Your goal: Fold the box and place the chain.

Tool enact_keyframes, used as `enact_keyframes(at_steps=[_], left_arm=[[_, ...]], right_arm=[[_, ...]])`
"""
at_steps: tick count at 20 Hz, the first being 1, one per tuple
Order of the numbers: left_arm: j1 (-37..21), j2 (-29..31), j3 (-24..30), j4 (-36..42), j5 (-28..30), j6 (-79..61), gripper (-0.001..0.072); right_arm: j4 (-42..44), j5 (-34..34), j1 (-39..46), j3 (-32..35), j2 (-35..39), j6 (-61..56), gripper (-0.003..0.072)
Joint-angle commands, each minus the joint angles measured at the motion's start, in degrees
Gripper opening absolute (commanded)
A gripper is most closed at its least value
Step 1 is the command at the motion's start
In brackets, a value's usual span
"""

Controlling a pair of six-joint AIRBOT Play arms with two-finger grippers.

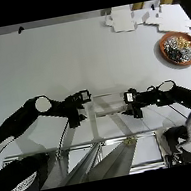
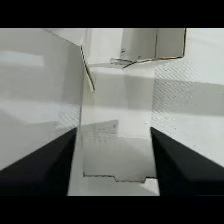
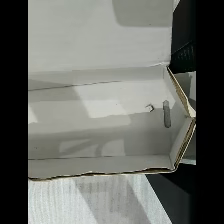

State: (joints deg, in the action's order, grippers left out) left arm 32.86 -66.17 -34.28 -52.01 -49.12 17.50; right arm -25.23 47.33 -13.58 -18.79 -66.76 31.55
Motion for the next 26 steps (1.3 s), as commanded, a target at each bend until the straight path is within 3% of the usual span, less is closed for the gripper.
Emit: enact_keyframes(at_steps=[1,7,13,14,26], left_arm=[[-0.09,-0.11,0.15,0.46,2.97,-8.59,0.0586],[0.17,-0.42,0.15,6.05,3.52,-20.74,0.0580],[0.46,-4.04,0.15,8.31,4.09,-21.73,0.0545],[0.48,-4.28,0.15,9.05,4.24,-22.49,0.0487],[2.75,-5.11,0.15,11.76,4.83,-22.62,0.0474]], right_arm=[[0.00,-0.02,-0.02,-0.02,0.04,-0.02,0.0312],[0.00,0.00,-0.02,-0.02,0.04,-0.02,0.0312],[0.00,0.00,-0.02,-0.02,0.04,-0.02,0.0312],[0.00,0.00,-0.02,-0.02,0.04,-0.02,0.0312],[0.00,0.00,-0.02,-0.02,0.04,-0.02,0.0312]])
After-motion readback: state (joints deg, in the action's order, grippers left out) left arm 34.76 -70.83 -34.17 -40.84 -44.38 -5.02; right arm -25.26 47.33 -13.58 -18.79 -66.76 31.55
